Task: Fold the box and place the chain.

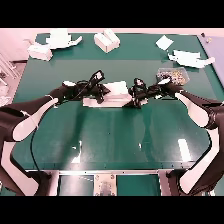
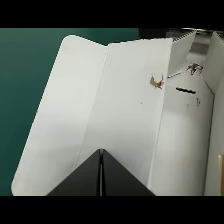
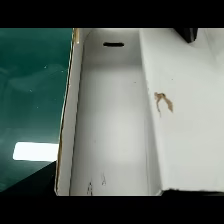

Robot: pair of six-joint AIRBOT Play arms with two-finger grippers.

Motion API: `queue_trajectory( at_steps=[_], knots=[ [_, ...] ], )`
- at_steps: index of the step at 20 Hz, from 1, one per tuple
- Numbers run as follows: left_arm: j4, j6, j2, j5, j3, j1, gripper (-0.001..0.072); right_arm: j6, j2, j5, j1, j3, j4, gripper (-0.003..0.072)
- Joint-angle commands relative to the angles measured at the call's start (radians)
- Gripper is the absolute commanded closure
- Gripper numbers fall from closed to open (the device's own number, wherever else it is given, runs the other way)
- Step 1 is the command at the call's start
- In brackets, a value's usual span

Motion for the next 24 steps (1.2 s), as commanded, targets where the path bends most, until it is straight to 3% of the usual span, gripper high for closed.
queue_trajectory(
  at_steps=[1,6,7,8,12,13,14,15,18,22,24],
  knots=[
    [0.014,-0.006,0.0,0.0,0.001,0.0,0.0691,0.001,0.0,0.0,0.001,0.0,0.001,0.0125],
    [0.014,0.009,0.013,-0.002,0.047,0.004,0.0688,0.001,0.0,0.0,0.001,0.0,0.001,0.0125],
    [0.015,0.009,0.021,0.002,0.063,0.005,0.0599,0.001,0.0,0.0,0.001,0.0,0.001,0.0125],
    [0.016,0.009,0.033,0.004,0.073,0.005,0.0449,0.001,0.0,0.0,0.001,0.0,0.001,0.0124],
    [0.083,0.009,0.116,-0.007,0.073,0.005,0.0459,0.0,0.0,0.0,0.001,0.0,0.001,0.0125],
    [0.107,0.008,0.139,-0.01,0.073,0.005,0.0423,0.0,0.0,0.0,0.001,0.0,0.001,0.0125],
    [0.126,-0.001,0.16,-0.026,0.073,0.005,0.0316,0.0,0.0,0.0,0.001,0.0,0.001,0.0125],
    [0.151,-0.015,0.185,-0.047,0.073,0.005,0.0283,0.0,0.0,0.0,0.001,0.0,0.001,0.0125],
    [0.269,-0.077,0.246,-0.167,0.071,0.031,0.0283,0.0,0.0,0.0,0.001,0.0,0.001,0.0125],
    [0.389,-0.219,0.275,-0.372,0.069,0.145,0.0283,0.0,0.0,0.0,0.001,0.0,0.001,0.0125],
    [0.481,-0.272,0.273,-0.408,0.061,0.175,0.0282,0.0,0.0,0.0,0.001,0.0,0.001,0.0125]
  ],
)
